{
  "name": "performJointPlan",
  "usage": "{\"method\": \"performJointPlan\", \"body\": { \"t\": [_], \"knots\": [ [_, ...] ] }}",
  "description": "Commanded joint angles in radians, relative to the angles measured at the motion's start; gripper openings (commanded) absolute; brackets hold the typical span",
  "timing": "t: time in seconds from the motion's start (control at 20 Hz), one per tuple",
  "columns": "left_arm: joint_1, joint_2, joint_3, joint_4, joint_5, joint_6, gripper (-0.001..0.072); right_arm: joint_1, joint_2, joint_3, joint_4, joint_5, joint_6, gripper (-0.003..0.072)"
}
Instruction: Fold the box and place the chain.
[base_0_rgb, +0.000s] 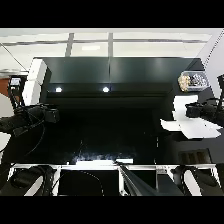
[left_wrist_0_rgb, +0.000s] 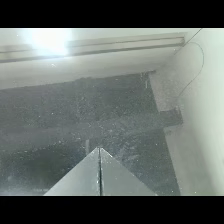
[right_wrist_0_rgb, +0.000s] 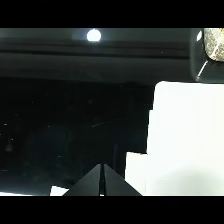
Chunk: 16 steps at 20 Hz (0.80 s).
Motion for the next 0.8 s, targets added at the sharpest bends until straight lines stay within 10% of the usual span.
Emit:
{"method": "performJointPlan", "body": {
  "t": [0.0,0.75],
  "knots": [
    [-0.001,0.001,0.0,0.0,0.0,0.0,0.0028,0.0,0.001,0.0,0.0,0.0,0.0,0.0037],
    [-0.001,0.001,0.0,0.0,0.0,0.0,0.0028,0.001,0.001,0.0,0.014,-0.032,0.0,0.0037]
  ]
}}
